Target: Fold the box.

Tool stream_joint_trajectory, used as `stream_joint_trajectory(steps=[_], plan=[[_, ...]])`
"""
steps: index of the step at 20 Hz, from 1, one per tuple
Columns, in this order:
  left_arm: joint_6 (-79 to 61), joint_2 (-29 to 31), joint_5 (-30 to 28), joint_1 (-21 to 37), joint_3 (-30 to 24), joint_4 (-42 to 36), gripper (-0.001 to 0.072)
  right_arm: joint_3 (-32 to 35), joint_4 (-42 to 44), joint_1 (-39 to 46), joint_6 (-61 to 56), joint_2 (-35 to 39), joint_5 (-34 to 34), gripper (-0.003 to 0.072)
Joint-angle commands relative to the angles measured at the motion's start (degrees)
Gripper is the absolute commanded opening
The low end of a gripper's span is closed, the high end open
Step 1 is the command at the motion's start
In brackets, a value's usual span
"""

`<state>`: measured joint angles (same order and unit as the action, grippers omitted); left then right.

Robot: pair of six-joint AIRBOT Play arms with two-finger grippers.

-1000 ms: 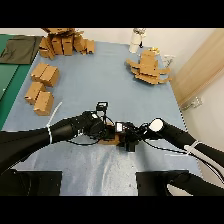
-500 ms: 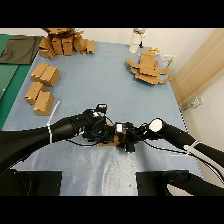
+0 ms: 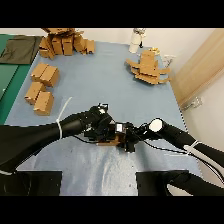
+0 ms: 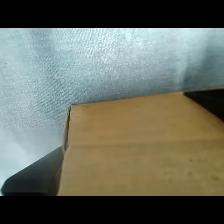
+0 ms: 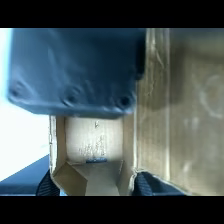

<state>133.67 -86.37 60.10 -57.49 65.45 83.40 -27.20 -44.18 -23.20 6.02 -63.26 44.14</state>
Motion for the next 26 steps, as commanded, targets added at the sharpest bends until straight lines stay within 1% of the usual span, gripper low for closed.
stream_joint_trajectory(steps=[1,3,7,8,9,10,21,22,23,24,26], plan=[[1.5,-2.2,4.0,0.0,2.6,2.9,0.042,0.0,0.0,0.0,0.0,0.0,0.0,0.0498],[2.3,-2.2,4.6,0.0,2.6,4.1,0.042,0.0,0.0,0.0,0.0,0.0,0.0,0.0497],[2.3,-2.2,4.5,0.0,2.6,4.1,0.0414,0.0,0.0,0.0,0.0,0.0,0.0,0.0498],[2.3,-2.2,4.5,0.0,2.6,4.1,0.04,0.0,0.0,0.0,0.0,0.0,0.0,0.0498],[2.3,-2.2,4.5,0.0,2.6,4.1,0.0132,0.0,0.0,0.0,0.0,0.0,0.0,0.0497],[2.0,-2.2,4.2,0.0,2.6,4.0,0.0012,0.0,0.0,0.0,0.0,0.0,0.0,0.0498],[1.8,-2.2,4.5,0.0,2.7,1.9,0.0014,0.0,0.0,0.0,0.0,0.0,0.0,0.0498],[1.0,-2.2,4.5,0.0,2.7,1.6,0.0083,0.0,0.0,0.0,0.0,0.0,0.0,0.0498],[-0.1,-2.2,4.4,0.0,2.7,1.0,0.0358,0.0,0.0,0.0,0.0,0.0,0.0,0.0498],[-0.3,-2.1,4.4,0.0,2.7,0.6,0.047,0.0,0.0,0.0,0.0,0.0,0.0,0.0498],[-0.3,-2.1,4.4,0.0,2.7,0.5,0.047,0.0,0.0,0.0,0.0,0.0,0.0,0.0497]])
